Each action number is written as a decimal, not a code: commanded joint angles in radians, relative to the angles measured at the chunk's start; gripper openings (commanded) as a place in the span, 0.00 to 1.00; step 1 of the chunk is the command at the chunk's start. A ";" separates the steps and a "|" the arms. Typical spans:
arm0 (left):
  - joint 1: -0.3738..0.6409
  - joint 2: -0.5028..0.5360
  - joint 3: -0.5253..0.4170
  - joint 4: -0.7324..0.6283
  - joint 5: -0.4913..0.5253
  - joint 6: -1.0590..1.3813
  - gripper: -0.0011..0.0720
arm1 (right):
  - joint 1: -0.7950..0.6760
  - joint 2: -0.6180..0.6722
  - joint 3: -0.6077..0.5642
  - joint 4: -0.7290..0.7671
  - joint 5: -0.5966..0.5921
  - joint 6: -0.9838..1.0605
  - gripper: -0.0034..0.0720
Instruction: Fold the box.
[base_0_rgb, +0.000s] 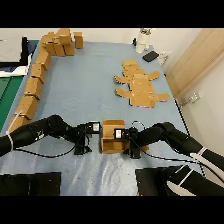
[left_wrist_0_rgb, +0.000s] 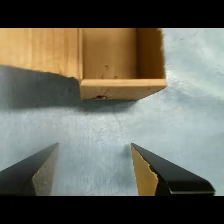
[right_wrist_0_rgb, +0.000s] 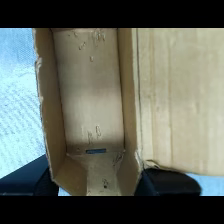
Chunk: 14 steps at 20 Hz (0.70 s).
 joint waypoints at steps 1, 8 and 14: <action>-0.035 0.037 -0.012 0.120 0.071 -0.132 0.96 | 0.000 0.000 0.000 0.000 0.000 0.000 0.78; -0.067 0.040 -0.037 -0.118 0.090 0.027 0.96 | 0.000 0.000 0.000 0.000 0.000 0.000 0.78; -0.083 0.046 -0.101 -0.266 0.118 0.191 0.96 | 0.000 0.000 0.000 0.000 0.000 0.000 0.78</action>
